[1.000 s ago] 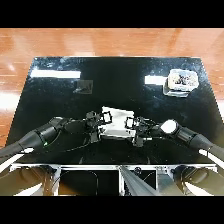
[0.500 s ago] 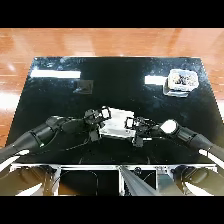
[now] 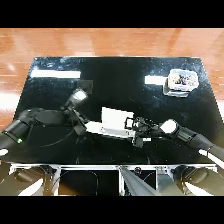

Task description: Fold the box and place the chain.

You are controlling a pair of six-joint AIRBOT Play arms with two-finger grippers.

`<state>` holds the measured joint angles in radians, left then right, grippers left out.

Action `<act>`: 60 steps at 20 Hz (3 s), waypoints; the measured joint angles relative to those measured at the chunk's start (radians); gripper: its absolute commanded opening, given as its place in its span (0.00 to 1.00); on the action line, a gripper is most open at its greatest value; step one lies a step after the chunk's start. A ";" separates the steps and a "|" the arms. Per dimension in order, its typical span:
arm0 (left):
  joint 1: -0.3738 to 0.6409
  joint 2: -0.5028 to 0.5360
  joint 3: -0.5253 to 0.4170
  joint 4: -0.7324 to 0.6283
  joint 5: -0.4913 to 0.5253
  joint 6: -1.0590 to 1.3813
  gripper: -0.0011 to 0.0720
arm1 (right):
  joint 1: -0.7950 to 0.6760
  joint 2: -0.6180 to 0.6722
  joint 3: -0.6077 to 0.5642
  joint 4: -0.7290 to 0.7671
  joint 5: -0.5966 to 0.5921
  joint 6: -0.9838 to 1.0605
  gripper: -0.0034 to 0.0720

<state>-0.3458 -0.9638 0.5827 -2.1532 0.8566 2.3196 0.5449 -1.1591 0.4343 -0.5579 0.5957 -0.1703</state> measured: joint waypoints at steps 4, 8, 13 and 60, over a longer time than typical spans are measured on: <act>0.248 -0.005 -0.016 -0.002 0.142 -0.217 0.04 | 0.000 0.000 0.000 0.000 0.000 0.001 0.85; 0.359 -0.049 -0.032 -0.002 0.237 -0.320 0.04 | 0.000 0.000 0.000 -0.002 0.000 0.001 0.85; 0.354 -0.158 -0.040 -0.049 0.200 -0.417 0.04 | 0.000 0.000 0.000 -0.003 0.003 0.001 0.85; 0.054 -0.424 0.215 -0.316 0.337 -0.382 0.86 | 0.000 0.000 0.000 -0.003 0.003 0.001 0.85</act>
<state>-0.2920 -1.3880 0.7979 -2.4691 1.1934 1.9373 0.5449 -1.1591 0.4343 -0.5613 0.5983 -0.1696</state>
